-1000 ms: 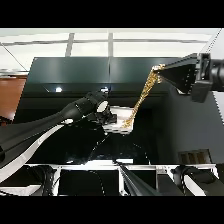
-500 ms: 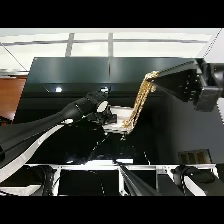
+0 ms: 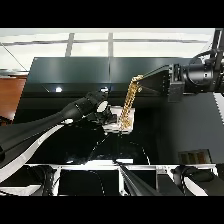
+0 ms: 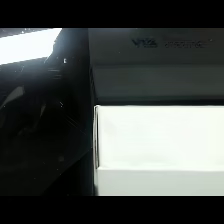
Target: Fold the box and place the chain.
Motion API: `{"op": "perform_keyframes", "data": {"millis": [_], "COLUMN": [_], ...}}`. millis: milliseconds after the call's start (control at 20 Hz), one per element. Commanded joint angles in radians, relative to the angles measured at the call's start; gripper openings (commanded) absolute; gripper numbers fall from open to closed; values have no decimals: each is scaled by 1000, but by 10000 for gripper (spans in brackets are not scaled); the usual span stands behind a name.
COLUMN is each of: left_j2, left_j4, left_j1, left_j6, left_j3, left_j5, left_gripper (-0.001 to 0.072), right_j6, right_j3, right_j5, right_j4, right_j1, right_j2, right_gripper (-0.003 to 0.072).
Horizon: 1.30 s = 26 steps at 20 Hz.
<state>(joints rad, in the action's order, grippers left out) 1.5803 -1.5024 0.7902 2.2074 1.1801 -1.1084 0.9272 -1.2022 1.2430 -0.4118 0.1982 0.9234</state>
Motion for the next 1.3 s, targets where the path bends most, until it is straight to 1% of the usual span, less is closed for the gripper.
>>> {"op": "perform_keyframes", "data": {"millis": [0, 200, 350, 400, 500, 650, 750, 1000, 1100, 1250], "left_j2": [0, 0, 0, 0, 0, 0, 0, 0, 0, 0], "left_j4": [0, 0, 0, 0, 0, 0, 0, 0, 0, 0], "left_j1": [-1, -1, -1, -1, -1, -1, -1, -1, -1, -1], "left_j6": [0, 0, 0, 0, 0, 0, 0, 0, 0, 0], "left_j3": [0, 0, 0, 0, 0, 0, 0, 0, 0, 0], "left_j5": [0, 0, 0, 0, 0, 0, 0, 0, 0, 0], "left_gripper": [33, 33, 33, 33, 33, 33, 33, 33, 33, 33], "right_j6": [-5, -4, -4, -4, -4, -7, -6, -6, 6, 8], "right_j3": [2, 2, 2, 2, -3, -26, -45, -36, -10, 46], "right_j5": [-25, -20, -6, -18, -41, -27, -19, 26, 41, 26], "right_j4": [-8, -8, -37, -43, -3, 56, 57, 31, -16, -40], "right_j1": [-2, -13, -13, -20, -56, -108, -117, -101, -64, -3], "right_j2": [11, 11, 11, 11, 11, 10, 10, 10, 11, 16], "right_gripper": [26, 26, 25, 25, 25, 26, 25, 25, 25, 26]}}
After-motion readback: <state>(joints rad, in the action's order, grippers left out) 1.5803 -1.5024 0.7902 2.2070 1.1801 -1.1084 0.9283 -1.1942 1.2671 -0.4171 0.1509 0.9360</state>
